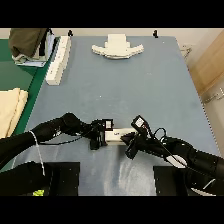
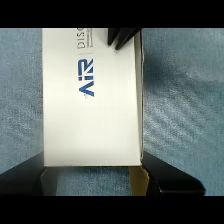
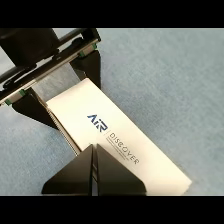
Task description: Fold the box.
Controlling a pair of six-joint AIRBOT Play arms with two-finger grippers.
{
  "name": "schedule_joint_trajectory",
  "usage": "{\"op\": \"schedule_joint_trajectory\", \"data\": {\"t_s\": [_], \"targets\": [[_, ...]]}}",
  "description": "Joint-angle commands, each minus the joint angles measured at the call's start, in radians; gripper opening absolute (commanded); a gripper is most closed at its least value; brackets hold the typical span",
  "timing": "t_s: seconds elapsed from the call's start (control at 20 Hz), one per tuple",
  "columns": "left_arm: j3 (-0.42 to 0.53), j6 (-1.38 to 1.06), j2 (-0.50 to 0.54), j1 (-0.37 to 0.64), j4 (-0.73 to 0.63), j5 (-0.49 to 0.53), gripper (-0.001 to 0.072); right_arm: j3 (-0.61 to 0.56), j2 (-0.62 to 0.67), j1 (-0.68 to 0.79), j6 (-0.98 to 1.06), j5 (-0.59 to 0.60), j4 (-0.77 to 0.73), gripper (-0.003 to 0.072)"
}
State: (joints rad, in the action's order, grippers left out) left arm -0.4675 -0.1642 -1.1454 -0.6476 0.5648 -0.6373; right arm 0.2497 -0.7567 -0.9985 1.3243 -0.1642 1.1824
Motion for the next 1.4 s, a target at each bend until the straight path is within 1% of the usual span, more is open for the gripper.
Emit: {"op": "schedule_joint_trajectory", "data": {"t_s": [0.0, 0.15, 0.35, 0.5, 0.85, 1.1, 1.2, 1.3, 1.35], "targets": [[-0.001, 0.000, 0.000, 0.000, 0.000, 0.000, 0.0405, -0.024, -0.006, -0.002, 0.003, -0.014, -0.020, 0.0040], [-0.001, 0.000, 0.000, 0.000, 0.000, 0.000, 0.0406, -0.032, -0.014, -0.002, 0.003, -0.019, -0.020, 0.0040], [-0.001, 0.000, 0.000, 0.000, 0.000, 0.000, 0.0406, -0.032, -0.061, -0.010, 0.003, -0.010, -0.029, 0.0040], [-0.001, 0.000, 0.000, 0.000, 0.000, 0.000, 0.0406, -0.031, -0.044, -0.031, 0.003, 0.013, -0.032, 0.0040], [-0.001, 0.000, 0.000, 0.000, 0.000, 0.000, 0.0406, -0.030, 0.137, -0.002, 0.003, -0.011, -0.019, 0.0040], [-0.001, 0.000, 0.000, 0.000, 0.000, 0.000, 0.0406, -0.007, 0.215, 0.064, 0.003, -0.021, -0.018, 0.0040], [-0.001, 0.000, 0.000, 0.000, 0.000, 0.000, 0.0405, 0.024, 0.211, 0.099, 0.003, -0.063, -0.019, 0.0040], [-0.001, 0.000, 0.000, 0.000, 0.000, 0.000, 0.0405, 0.065, 0.190, 0.158, 0.016, -0.150, -0.016, 0.0040], [-0.001, 0.000, 0.000, 0.000, 0.000, 0.000, 0.0405, 0.093, 0.172, 0.205, 0.058, -0.195, -0.013, 0.0040]]}}
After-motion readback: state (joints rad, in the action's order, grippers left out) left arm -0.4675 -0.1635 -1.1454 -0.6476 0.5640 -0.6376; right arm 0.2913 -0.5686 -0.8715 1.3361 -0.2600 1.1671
